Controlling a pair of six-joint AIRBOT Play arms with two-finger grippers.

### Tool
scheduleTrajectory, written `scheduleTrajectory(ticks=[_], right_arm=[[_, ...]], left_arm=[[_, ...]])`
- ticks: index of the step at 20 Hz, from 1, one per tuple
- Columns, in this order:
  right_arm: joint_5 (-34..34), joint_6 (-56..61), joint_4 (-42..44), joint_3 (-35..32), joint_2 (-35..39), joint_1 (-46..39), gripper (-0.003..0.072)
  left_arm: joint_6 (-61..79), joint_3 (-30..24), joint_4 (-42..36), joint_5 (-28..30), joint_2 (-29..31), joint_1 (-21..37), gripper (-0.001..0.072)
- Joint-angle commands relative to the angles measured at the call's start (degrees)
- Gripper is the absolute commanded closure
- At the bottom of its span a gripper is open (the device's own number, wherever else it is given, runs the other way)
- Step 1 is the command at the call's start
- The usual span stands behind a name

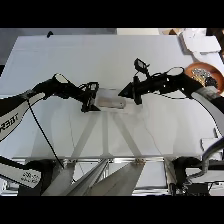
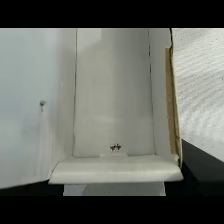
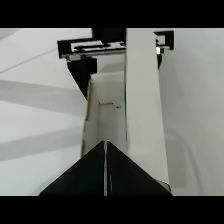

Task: Fold the box and place the chain.

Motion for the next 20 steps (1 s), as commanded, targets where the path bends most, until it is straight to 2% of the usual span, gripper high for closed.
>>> scheduleTrajectory(ticks=[1,5,7,12,15,20], right_arm=[[-1.03,2.95,-2.38,4.50,-4.59,-0.44,0.0673],[-6.45,5.84,-2.14,4.50,-8.07,-0.59,0.0673],[-6.51,5.95,-1.86,4.50,-9.27,-0.59,0.0673],[1.57,5.90,-3.34,4.50,-7.67,-0.61,0.0672],[6.86,5.90,-8.44,4.50,-2.89,-0.61,0.0672],[8.92,8.98,-11.37,4.48,10.64,-0.59,0.0672]], left_arm=[[0.02,0.00,0.00,0.00,-0.04,-0.02,0.0377],[0.02,0.00,0.00,0.00,-0.04,-0.02,0.0377],[0.02,0.00,0.00,0.02,-0.04,-0.02,0.0377],[0.02,0.00,0.00,0.00,-0.04,-0.02,0.0377],[0.02,0.00,0.00,0.02,-0.04,-0.02,0.0377],[0.02,0.00,0.00,0.02,-0.04,-0.02,0.0377]])
